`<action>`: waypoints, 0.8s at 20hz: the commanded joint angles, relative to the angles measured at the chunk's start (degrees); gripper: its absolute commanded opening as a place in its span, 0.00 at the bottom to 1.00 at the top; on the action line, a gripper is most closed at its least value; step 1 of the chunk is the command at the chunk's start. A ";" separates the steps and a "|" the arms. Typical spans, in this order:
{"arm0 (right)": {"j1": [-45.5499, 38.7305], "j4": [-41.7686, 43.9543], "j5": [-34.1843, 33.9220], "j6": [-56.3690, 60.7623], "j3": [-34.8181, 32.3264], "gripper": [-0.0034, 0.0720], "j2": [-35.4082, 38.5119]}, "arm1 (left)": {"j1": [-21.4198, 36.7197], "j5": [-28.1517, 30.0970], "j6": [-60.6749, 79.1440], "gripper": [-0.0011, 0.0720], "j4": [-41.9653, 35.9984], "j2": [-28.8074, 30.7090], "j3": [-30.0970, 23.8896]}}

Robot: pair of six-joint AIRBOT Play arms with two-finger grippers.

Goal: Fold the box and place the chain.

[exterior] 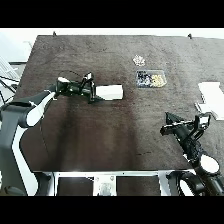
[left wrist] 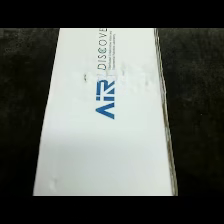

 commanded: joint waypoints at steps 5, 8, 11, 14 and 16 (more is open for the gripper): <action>0.02 0.00 0.00 0.00 -0.02 0.05 0.04 | 0.87 -5.11 -6.84 0.04 -3.19 0.46 1.75; 0.02 0.00 0.00 0.00 -0.02 0.05 0.04 | 3.39 -6.47 -16.06 0.03 -3.08 2.01 3.74; 0.02 0.00 0.00 0.00 -0.02 0.05 0.04 | 7.85 -0.24 -20.96 0.03 -2.78 7.69 3.67; 0.02 0.00 0.00 0.00 -0.02 0.05 0.04 | 14.27 4.94 -26.36 0.03 -1.95 15.08 3.58; 0.02 0.00 0.00 0.00 -0.02 0.05 0.04 | 18.56 9.77 -28.02 0.03 -1.49 19.54 2.47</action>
